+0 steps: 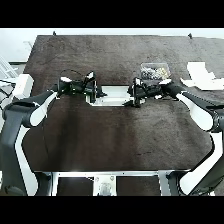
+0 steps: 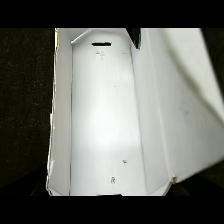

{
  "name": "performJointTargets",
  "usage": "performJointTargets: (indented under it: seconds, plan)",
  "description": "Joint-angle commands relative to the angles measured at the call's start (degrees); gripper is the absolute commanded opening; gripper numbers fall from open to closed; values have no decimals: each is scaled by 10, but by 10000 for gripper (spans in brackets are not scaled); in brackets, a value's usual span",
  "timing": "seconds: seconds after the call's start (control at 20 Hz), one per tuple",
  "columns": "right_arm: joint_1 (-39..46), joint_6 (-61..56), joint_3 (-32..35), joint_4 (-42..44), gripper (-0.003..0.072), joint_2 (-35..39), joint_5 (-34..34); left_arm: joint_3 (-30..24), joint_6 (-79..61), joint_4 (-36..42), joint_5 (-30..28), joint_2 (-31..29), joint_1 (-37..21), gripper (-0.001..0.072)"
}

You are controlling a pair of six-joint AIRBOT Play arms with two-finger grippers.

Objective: Fold the box and place the chain.

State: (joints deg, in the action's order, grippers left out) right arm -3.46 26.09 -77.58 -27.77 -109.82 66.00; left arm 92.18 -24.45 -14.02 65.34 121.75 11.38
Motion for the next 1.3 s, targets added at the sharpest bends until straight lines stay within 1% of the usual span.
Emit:
performJointTargets:
  seconds: [0.0, 0.1, 0.3, 0.6, 0.85, 1.0, 1.25]
  plan:
    - [0, 0, -15, 0, 685, -15, 11, 0, 0, 0, 0, 0, 0, 19]
    - [0, 1, -21, 0, 685, -21, 16, 0, 0, 0, 0, 0, 0, 19]
    - [0, 0, -36, -4, 685, -32, 45, 0, 0, 0, 0, 0, 0, 18]
    - [0, 0, -46, -4, 684, -42, 50, 0, 0, 0, 0, 0, 0, 18]
    - [0, -6, -69, -4, 682, -57, 62, 0, 0, 0, 0, 0, 0, 19]
    - [0, -7, -73, -4, 656, -60, 61, 0, 0, 0, 0, 0, 0, 18]
    - [0, -6, -73, -4, 655, -61, 60, 0, 0, 0, 0, 0, 0, 18]
